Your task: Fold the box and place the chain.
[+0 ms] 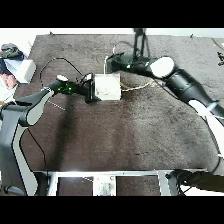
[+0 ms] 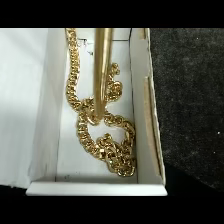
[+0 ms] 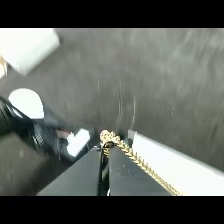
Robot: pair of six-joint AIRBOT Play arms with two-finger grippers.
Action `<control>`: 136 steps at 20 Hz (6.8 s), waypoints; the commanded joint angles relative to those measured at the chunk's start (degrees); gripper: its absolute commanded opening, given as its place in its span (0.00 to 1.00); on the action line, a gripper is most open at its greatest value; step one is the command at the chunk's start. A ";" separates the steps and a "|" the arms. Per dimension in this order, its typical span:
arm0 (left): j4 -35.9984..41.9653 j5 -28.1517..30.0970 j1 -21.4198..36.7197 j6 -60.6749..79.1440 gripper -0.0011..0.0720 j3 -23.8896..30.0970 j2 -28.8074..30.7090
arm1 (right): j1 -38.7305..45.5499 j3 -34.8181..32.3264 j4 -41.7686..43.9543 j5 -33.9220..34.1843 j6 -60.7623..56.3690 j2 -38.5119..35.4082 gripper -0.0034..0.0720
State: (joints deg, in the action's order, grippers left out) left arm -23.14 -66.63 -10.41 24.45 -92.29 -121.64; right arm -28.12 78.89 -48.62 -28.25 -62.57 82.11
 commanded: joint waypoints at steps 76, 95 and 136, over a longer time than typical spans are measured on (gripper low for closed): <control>-0.02 0.02 0.00 0.02 0.50 -0.02 -0.02 | 21.05 -5.20 -28.11 -6.47 -25.64 7.96 0.51; -0.02 0.02 0.00 0.00 0.50 -0.02 -0.02 | 25.68 2.38 -14.80 4.55 -29.24 25.42 0.08; 0.00 0.02 0.00 0.00 0.50 -0.02 -0.02 | 14.75 -2.75 -20.61 -9.68 -20.57 5.70 0.41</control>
State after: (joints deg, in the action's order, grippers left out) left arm -23.14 -66.63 -10.41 24.45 -92.29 -121.64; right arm -19.68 78.85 -67.46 -35.88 -80.64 87.37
